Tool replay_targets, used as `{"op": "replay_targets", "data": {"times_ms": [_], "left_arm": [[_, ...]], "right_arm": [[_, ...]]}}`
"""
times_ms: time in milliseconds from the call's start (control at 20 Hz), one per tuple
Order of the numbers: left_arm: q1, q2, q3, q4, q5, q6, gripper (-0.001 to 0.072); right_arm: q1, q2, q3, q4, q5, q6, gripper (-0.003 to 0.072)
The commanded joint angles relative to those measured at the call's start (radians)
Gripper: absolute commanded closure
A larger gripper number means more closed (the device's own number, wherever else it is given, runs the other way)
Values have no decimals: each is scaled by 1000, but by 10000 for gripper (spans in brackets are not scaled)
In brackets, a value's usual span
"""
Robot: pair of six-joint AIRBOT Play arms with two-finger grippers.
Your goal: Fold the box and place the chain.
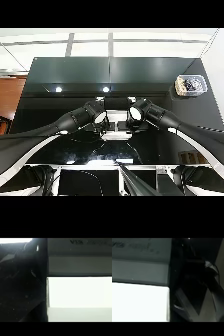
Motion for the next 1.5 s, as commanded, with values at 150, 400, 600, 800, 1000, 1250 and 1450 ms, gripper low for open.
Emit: {"op": "replay_targets", "data": {"times_ms": [150, 400, 600, 800, 1000, 1250, 1450], "left_arm": [[1, 0, 1, -3, -2, -2, 679], [1, 0, 1, -3, -2, -2, 679], [3, 0, 1, -3, -2, -2, 679], [4, 0, 1, -3, -2, -2, 679], [5, 0, 1, -3, -2, -2, 679], [5, 0, 1, -3, -2, -2, 679], [5, 0, 1, -3, -2, -2, 679]], "right_arm": [[-1, 0, 1, -1, 1, 6, 667], [-10, 3, 1, -5, 21, 3, 370], [-23, 98, 1, -51, 62, -74, 369], [-40, 321, 1, -196, 142, -136, 370], [-159, 492, 1, -524, 136, -135, 369], [-589, 436, -56, -652, -184, -156, 369], [-882, 251, 23, -507, -315, -147, 358]]}}
